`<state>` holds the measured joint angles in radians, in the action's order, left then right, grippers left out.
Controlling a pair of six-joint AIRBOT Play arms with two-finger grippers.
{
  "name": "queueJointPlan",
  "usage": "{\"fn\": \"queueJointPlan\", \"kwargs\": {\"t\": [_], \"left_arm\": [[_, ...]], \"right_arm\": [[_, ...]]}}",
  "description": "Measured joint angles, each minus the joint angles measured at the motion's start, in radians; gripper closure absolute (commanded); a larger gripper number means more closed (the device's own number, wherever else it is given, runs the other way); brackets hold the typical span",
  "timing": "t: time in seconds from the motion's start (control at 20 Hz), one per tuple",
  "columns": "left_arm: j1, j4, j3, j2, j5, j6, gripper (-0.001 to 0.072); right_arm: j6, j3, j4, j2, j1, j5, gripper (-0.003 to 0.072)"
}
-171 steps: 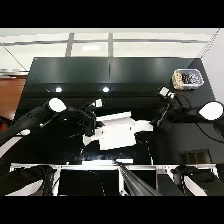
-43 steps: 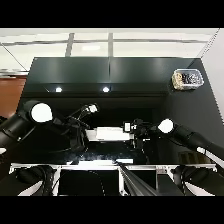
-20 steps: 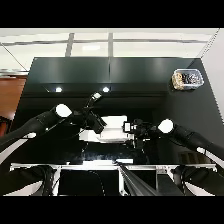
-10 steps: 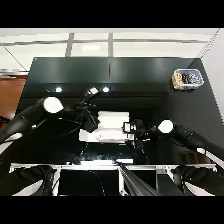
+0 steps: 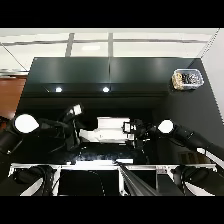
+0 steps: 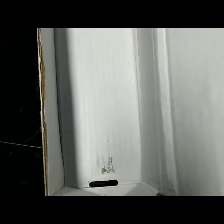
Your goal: Fold the box and place the chain.
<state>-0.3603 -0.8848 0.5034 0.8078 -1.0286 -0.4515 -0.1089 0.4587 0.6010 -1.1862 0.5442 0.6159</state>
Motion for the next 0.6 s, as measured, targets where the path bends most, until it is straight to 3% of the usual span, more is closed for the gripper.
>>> {"fn": "queueJointPlan", "kwargs": {"t": [0.25,0.45,0.5,0.55,0.6], "left_arm": [[-0.082,0.008,-0.071,0.071,0.218,0.203,0.0008],[-0.157,0.01,-0.064,0.158,0.313,0.252,0.0027],[-0.168,0.011,-0.061,0.172,0.323,0.256,0.0117],[-0.176,0.011,-0.059,0.183,0.333,0.26,0.0334],[-0.182,0.013,-0.056,0.191,0.337,0.262,0.0447]], "right_arm": [[0.0,0.0,0.0,0.0,0.0,0.0,0.0505],[0.0,0.0,0.0,0.0,0.0,0.0,0.0505],[0.0,0.0,0.0,0.0,0.0,0.0,0.0505],[0.0,0.0,0.0,0.0,0.0,0.0,0.0505],[0.0,0.0,0.0,0.0,0.0,0.0,0.0505]]}}
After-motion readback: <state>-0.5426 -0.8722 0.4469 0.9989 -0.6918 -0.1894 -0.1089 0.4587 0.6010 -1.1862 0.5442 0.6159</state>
